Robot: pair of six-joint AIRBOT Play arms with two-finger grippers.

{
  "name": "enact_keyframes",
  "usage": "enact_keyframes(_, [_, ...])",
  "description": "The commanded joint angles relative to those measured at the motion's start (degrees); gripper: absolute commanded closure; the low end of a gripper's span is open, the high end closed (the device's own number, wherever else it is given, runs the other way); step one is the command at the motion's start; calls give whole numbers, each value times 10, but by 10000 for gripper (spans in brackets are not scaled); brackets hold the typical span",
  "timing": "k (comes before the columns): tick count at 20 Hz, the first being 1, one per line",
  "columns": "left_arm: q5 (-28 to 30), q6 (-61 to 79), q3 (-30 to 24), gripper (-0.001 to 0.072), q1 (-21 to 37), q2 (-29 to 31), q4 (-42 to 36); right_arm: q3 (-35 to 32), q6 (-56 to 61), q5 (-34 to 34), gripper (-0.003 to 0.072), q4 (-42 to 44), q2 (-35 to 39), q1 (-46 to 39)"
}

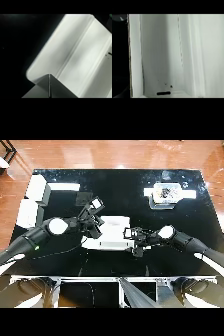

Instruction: Fold the box and place the chain.

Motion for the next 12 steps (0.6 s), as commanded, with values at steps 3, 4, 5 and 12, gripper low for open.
enact_keyframes(3, [-174,0,4,687,52,80,91,0,0,0,388,0,0,0])
enact_keyframes(4, [-217,0,4,656,62,84,108,0,0,0,388,0,0,0])
enact_keyframes(5, [-251,0,3,488,70,83,118,0,0,0,387,0,0,0])
enact_keyframes(12, [-253,58,-9,73,72,54,127,0,0,0,387,0,0,0])
